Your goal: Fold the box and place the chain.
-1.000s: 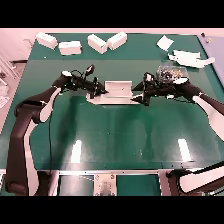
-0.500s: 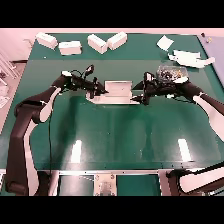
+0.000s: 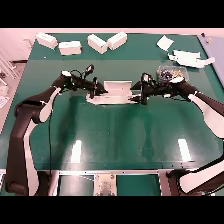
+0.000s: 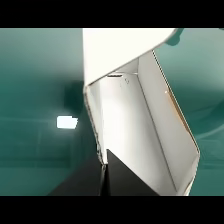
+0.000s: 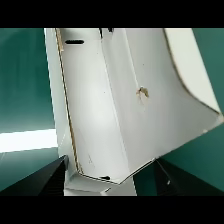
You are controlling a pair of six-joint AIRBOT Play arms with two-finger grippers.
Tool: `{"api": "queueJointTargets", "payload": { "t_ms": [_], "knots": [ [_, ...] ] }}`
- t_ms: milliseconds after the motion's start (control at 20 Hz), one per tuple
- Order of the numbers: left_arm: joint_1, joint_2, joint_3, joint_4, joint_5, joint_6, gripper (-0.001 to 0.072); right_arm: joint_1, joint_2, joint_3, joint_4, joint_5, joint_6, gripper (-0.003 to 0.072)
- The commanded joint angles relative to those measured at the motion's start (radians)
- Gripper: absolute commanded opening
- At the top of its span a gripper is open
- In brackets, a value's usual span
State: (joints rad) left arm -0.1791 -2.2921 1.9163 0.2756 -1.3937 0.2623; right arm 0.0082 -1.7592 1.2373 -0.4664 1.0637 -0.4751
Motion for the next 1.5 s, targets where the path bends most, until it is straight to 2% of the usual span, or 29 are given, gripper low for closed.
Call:
{"api": "queueJointTargets", "payload": {
  "t_ms": [0, 1450],
  "knots": [
    [-0.001, 0.001, 0.000, 0.000, -0.002, 0.000, 0.0021, 0.006, -0.034, 0.034, 0.006, 0.013, -0.009, 0.0618],
    [-0.001, 0.001, 0.000, 0.000, -0.002, 0.000, 0.0021, 0.032, -0.129, 0.065, 0.006, 0.105, -0.112, 0.0618]
  ]
}}
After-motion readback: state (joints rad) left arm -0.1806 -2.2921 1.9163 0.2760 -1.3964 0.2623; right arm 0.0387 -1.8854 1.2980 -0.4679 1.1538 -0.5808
